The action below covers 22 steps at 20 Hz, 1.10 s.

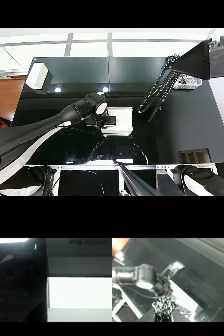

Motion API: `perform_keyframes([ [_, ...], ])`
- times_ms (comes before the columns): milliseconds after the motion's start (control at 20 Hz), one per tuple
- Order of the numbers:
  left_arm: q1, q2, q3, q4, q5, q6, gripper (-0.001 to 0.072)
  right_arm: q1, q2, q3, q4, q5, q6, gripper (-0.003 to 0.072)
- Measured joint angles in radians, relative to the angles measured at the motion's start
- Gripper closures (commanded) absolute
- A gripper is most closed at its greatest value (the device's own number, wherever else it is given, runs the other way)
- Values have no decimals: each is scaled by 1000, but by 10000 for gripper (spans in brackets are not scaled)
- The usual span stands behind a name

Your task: Fold the box and place the chain.

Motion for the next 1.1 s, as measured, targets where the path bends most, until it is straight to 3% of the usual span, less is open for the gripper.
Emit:
perform_keyframes([
  [700, 0, 0, 0, -3, -6, 3, 681, 85, -24, 0, 98, -211, -6, 673],
  [1100, 0, 0, 0, -3, -22, 2, 681, 120, -39, -5, 74, -233, 6, 672],
])
